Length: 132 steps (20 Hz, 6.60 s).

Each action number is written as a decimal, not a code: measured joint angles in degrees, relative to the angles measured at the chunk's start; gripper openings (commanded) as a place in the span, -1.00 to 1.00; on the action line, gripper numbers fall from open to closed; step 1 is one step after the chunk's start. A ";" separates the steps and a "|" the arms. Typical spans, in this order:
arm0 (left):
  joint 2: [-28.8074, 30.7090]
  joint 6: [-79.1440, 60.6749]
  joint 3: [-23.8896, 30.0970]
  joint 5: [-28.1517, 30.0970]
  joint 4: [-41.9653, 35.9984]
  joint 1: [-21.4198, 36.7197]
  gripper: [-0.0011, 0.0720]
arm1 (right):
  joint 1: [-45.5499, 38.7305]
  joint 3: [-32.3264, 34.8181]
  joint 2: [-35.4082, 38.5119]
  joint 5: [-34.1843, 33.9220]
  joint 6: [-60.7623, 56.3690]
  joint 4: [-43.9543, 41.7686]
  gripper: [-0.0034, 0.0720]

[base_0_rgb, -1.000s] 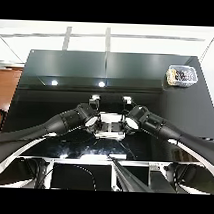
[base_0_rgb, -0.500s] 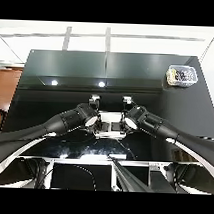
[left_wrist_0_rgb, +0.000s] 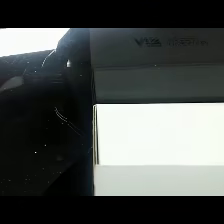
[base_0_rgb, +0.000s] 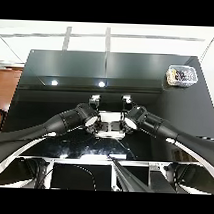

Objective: Fold the box and place the chain.

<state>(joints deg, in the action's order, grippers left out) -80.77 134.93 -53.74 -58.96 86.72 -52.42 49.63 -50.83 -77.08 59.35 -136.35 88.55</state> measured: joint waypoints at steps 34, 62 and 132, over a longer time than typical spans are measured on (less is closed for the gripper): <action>0.00 -0.04 0.00 -0.02 -0.22 0.00 -0.89 | -54.60 -13.60 4.79 -12.37 14.27 9.73 0.96; 0.00 -0.09 0.00 0.44 -0.22 0.00 -0.89 | -61.57 -48.76 -32.89 -0.42 10.12 -15.21 -0.80; 0.00 -0.07 0.00 0.04 -0.22 0.00 -0.90 | -15.87 5.57 25.92 0.33 45.88 -35.87 -0.81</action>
<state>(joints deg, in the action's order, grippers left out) -80.77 134.87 -53.74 -58.92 86.50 -52.42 33.76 -45.25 -51.16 59.68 -90.48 52.69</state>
